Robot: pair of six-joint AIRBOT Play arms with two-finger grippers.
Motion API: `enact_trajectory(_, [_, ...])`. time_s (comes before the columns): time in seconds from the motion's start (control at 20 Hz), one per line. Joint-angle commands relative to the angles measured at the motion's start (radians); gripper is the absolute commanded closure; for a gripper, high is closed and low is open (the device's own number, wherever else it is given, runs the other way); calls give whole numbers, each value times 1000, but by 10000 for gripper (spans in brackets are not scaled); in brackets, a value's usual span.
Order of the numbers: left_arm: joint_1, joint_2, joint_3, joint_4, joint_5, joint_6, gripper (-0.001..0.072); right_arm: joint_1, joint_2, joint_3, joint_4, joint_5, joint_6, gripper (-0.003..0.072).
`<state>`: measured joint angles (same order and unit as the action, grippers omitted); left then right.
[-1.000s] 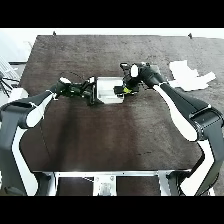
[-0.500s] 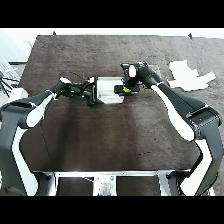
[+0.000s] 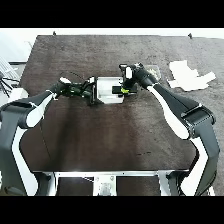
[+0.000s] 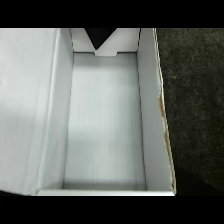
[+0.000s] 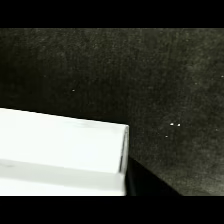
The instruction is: Fold the box and place the chain.
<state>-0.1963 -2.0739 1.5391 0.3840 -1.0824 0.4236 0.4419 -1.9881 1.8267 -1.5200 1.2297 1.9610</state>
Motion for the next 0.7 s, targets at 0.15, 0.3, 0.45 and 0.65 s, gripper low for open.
enact_trajectory(0.15, [0,0,0,0,1,0,360,1,-5,4,-11,2,22,649])
enact_trajectory(0.3, [0,0,0,0,1,0,360,1,-5,4,-11,2,22,535])
enact_trajectory(0.45, [0,0,0,0,1,0,360,1,-3,14,-10,2,21,186])
enact_trajectory(0.65, [0,0,0,0,1,0,360,1,14,58,-4,27,21,186])
